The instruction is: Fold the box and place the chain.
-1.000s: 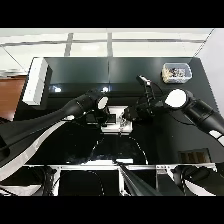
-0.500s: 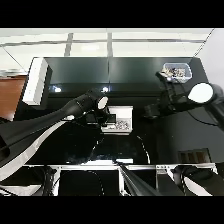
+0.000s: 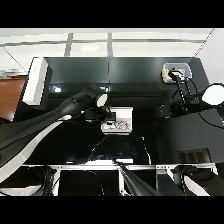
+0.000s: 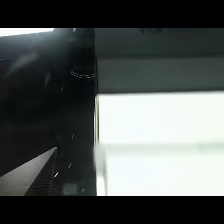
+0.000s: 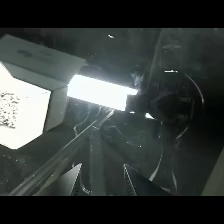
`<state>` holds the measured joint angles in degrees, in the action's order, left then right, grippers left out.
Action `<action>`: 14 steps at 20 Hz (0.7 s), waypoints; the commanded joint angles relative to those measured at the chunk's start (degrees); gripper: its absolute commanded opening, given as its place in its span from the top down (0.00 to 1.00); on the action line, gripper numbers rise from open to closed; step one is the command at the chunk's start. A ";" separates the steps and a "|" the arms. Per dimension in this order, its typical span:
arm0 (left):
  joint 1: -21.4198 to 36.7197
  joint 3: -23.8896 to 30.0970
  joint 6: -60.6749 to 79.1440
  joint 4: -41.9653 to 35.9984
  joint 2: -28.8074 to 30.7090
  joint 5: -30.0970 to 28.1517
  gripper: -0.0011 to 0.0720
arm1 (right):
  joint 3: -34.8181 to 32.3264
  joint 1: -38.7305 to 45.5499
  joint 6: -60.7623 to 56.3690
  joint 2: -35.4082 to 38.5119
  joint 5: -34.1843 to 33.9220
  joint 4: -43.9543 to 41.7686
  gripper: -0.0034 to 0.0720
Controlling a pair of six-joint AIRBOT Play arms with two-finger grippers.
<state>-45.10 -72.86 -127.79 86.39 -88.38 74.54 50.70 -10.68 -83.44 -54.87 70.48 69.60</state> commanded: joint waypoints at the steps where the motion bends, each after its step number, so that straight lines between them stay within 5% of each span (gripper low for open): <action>1: -1.18 -0.42 7.85 4.07 7.52 2.54 0.18 | -0.07 0.15 0.15 0.13 -1.64 0.57 0.54; 3: -0.28 3.32 11.45 7.61 13.70 3.21 0.20 | -0.07 0.15 0.15 0.13 -2.19 0.55 0.54; 6: 8.98 15.63 12.70 5.60 21.81 -0.48 0.20 | -0.13 0.15 0.17 0.13 -2.21 0.55 0.54; 8: 17.97 25.14 23.74 -8.00 25.81 -11.61 0.20 | -0.13 0.15 0.39 0.13 -2.16 0.74 0.54; 10: 25.51 32.98 50.75 -31.32 26.64 -20.02 0.20 | -0.13 0.15 0.37 0.13 -2.12 0.90 0.54; 12: 28.81 37.64 80.59 -45.62 25.99 -20.92 0.20 | -0.13 0.15 0.35 0.13 -2.16 0.87 0.54; 14: 28.33 39.63 106.22 -48.54 24.94 -20.11 0.19 | -0.13 0.15 0.33 0.13 -2.16 0.87 0.54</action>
<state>-20.16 -39.13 -64.45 54.48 -63.46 57.76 50.59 -10.52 -83.09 -54.78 68.38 70.43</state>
